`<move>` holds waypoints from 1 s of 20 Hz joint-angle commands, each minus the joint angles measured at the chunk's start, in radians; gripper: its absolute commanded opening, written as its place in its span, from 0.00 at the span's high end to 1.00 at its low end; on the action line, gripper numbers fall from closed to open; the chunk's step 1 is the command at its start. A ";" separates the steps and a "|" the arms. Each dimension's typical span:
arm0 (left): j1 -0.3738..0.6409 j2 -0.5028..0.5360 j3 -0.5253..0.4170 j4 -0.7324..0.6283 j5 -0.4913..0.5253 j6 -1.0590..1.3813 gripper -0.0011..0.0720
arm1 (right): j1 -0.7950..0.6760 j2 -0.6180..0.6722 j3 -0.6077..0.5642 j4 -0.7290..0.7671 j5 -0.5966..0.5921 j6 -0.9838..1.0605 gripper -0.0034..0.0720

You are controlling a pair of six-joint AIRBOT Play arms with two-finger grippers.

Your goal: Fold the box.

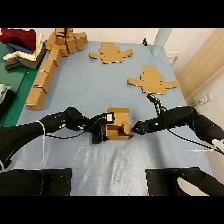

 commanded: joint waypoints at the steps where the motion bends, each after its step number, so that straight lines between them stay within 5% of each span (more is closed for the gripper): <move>1: 0.001 0.000 0.001 0.000 0.000 0.000 0.28 | 0.056 -0.021 0.005 0.004 0.030 0.028 0.32; 5: 0.001 0.000 0.001 0.000 0.000 0.000 0.28 | 0.183 -0.105 0.052 -0.074 0.118 0.137 0.33; 7: 0.001 0.000 0.001 0.000 0.000 0.000 0.28 | 0.244 -0.131 0.117 -0.236 0.124 0.320 0.33; 11: 0.001 0.000 0.001 0.000 0.000 0.000 0.28 | 0.377 -0.182 0.238 -0.581 0.046 0.730 0.33; 20: 0.001 0.000 0.001 0.000 0.000 0.000 0.28 | 0.631 -0.381 0.387 -0.809 -0.135 1.195 0.33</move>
